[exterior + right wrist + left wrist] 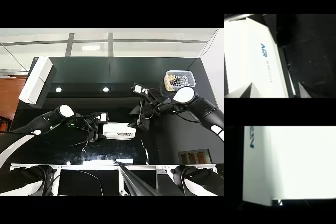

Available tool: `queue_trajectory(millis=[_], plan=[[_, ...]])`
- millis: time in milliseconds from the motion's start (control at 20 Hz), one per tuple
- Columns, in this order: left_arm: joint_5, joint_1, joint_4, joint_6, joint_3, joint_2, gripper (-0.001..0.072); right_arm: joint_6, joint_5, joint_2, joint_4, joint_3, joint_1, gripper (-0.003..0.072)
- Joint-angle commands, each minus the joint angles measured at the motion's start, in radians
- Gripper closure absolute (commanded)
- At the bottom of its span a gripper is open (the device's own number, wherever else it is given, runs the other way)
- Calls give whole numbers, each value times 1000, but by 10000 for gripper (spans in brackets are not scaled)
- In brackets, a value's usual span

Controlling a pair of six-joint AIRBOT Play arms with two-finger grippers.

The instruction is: Fold the box and place the chain.

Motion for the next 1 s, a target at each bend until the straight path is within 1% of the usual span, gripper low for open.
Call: queue_trajectory(millis=[0, 200, 300, 450, 600, 650, 800, 950], plan=[[0, 0, 0, 0, 1, 0, 543, -51, -9, -2, -33, -18, 23, -33], [0, 0, 0, 0, 1, 0, 544, -51, -7, -2, -55, -29, 23, -33], [0, 0, 0, 0, 1, 0, 543, -48, 19, 1, -51, -29, 23, -33], [0, 0, 0, 0, 1, 0, 543, 34, 72, 38, -53, -29, 23, -32], [-3, 0, -1, 0, 1, 0, 544, 86, 95, 84, -31, -37, 20, -32], [-3, 0, -1, 0, 1, 0, 544, 85, 85, 90, -20, -48, 21, -32], [-3, 0, 0, 0, 1, 0, 543, -2, -8, 91, 31, -126, 24, -32], [-3, 0, 0, 0, 1, 0, 543, -82, -56, 91, -7, -148, 47, -32]])
